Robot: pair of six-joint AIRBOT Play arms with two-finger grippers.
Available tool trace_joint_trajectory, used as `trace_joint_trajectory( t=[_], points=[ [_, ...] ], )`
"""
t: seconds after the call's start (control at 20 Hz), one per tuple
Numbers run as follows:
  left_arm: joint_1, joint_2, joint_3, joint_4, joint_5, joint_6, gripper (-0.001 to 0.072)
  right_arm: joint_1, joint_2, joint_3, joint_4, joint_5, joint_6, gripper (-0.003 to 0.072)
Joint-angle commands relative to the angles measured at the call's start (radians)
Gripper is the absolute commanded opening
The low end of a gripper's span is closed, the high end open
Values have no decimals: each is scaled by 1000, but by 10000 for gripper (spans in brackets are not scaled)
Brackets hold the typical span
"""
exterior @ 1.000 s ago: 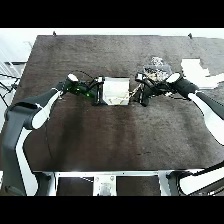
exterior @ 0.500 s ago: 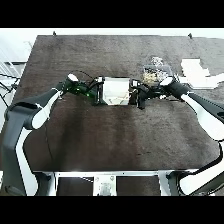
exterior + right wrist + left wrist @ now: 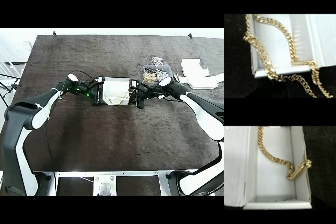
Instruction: Fold the box and place the chain.
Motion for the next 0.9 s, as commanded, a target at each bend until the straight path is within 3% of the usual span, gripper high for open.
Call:
trace_joint_trajectory(
  t=[0.0,0.25,0.55,0.85],
  points=[
    [0,0,0,0,0,0,533,10,0,0,0,-3,-1,191],
    [0,0,0,0,0,0,533,-4,3,0,-1,-2,3,49],
    [0,0,0,0,0,0,533,-54,62,0,-2,-1,11,12],
    [0,0,0,0,0,0,533,-60,230,0,48,32,90,12]
  ],
)
